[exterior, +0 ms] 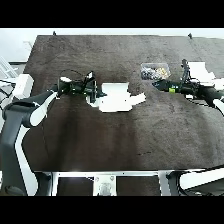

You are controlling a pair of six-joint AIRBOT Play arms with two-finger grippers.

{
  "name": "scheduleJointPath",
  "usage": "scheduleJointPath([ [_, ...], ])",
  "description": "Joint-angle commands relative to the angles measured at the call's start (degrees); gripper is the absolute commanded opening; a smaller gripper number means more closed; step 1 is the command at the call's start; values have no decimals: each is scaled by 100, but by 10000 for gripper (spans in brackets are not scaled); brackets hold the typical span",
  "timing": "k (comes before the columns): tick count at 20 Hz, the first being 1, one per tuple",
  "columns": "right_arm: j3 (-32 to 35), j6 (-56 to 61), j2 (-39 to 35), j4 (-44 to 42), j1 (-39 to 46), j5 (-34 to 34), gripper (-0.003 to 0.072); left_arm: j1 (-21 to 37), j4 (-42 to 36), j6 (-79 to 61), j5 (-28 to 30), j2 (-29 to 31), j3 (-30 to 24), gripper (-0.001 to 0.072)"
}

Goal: Fold the box and place the chain.

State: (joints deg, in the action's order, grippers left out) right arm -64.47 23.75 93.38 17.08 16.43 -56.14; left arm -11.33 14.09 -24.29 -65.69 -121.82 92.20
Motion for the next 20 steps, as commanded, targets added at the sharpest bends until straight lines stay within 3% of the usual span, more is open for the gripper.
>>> scheduleJointPath([
  [1,645,-566,-855,-236,9,179,302,-2,7,-17,-7,4,-2,18],
  [6,1928,-2712,-2271,-442,-236,315,304,-4,2,-15,13,4,-2,19],
  [13,2343,-4247,-2417,-79,-1169,343,305,-4,-4,-15,28,9,-2,18],
  [14,2343,-4597,-2417,155,-1440,501,325,-4,-2,-15,28,9,-2,19],
  [15,2343,-4815,-2417,378,-1705,765,459,-4,-4,-15,28,9,-2,19],
  [16,2343,-4981,-2415,680,-1985,1115,644,-4,-4,-15,24,9,-2,19],
  [20,2341,-5521,-2177,970,-2549,1613,644,-4,-4,-15,28,9,-2,19],
])
